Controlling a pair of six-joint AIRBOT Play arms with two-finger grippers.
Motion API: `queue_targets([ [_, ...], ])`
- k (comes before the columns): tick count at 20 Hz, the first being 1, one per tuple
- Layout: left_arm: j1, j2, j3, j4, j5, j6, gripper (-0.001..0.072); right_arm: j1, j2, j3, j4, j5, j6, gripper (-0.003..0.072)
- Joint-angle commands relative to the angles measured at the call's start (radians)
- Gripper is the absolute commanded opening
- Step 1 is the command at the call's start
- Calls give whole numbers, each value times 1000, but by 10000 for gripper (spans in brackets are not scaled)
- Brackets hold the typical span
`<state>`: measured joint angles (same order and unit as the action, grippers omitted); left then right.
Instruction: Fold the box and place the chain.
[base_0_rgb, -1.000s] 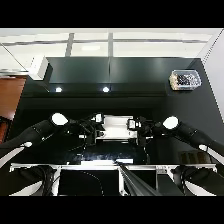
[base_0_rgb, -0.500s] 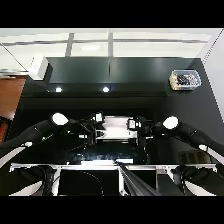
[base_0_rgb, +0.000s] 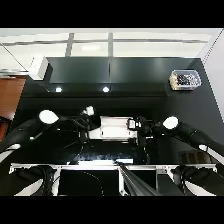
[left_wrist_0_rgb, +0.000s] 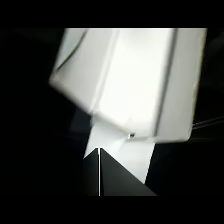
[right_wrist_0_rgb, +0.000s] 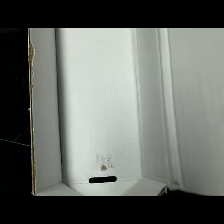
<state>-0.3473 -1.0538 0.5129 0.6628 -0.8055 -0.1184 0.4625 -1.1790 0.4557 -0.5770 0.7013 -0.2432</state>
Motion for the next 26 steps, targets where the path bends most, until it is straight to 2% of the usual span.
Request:
queue_targets([
  [1, 254, 124, 1, 120, -88, -562, 29, 1, -1, 0, 0, 0, 0, 558],
  [3, 454, 119, -1, 179, -124, -1001, 29, 1, -1, 0, 0, 0, 0, 558],
  [5, 586, 84, -19, 202, -208, -1111, 29, 1, -1, 0, 0, 0, 0, 558],
  [8, 647, -5, -59, 200, -297, -1142, 31, 1, -1, 0, 0, 0, 0, 558],
  [12, 567, -150, -64, 112, -356, -1025, 29, 1, -1, 0, 0, 0, 0, 559],
  [16, 410, -280, -61, -14, -326, -921, 28, 1, -1, 0, 0, 0, 0, 558],
  [19, 315, -301, -61, -156, -266, -822, 29, 1, -1, 0, 0, 0, 0, 559],
  [21, 278, -301, -61, -218, -266, -788, 28, 1, -1, 0, 0, 0, 0, 559],
  [25, 223, -300, -43, -227, -263, -785, 32, 1, -1, 0, 0, 0, 0, 559],
  [26, 212, -297, -31, -227, -270, -785, 55, 1, -1, 0, 0, 0, 0, 558],
])
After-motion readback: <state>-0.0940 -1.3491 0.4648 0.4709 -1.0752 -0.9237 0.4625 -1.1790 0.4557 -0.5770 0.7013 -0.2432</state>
